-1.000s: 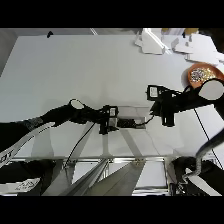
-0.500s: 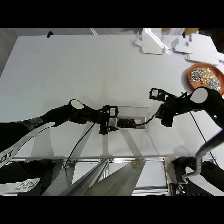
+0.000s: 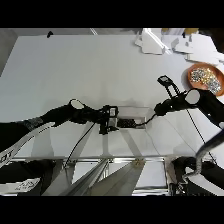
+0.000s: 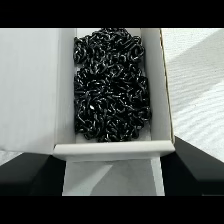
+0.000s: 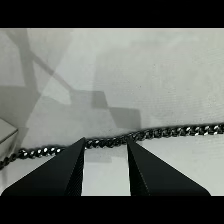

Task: Fold the box and place the chain.

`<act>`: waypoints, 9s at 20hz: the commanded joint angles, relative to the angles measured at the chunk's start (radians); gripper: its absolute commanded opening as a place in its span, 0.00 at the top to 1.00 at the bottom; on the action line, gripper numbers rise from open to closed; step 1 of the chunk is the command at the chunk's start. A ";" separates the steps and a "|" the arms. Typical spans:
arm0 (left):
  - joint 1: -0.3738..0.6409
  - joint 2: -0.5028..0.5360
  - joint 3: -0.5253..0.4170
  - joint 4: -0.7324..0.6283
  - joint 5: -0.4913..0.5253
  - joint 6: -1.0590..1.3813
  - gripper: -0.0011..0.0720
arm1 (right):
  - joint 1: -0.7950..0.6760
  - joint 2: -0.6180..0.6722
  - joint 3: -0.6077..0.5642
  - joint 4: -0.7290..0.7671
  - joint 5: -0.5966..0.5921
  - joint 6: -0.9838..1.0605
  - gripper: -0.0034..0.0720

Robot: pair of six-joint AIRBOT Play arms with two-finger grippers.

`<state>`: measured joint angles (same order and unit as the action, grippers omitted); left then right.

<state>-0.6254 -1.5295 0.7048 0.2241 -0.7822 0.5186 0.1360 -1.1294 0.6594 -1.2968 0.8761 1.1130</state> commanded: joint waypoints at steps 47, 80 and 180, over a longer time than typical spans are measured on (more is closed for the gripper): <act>0.000 0.001 0.001 0.000 0.000 0.000 0.80 | 0.195 0.457 -0.006 0.467 0.214 -0.132 0.94; 0.000 0.001 0.001 0.000 0.000 0.000 0.80 | -0.039 0.199 -0.172 0.289 0.116 -1.151 0.66; 0.000 0.001 0.001 0.000 0.000 0.000 0.80 | 0.336 0.193 -0.031 0.247 0.041 -0.821 0.75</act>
<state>-0.6254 -1.5295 0.7048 0.2218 -0.7795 0.5159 0.4713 -0.9550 0.6292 -1.0378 0.9321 0.2882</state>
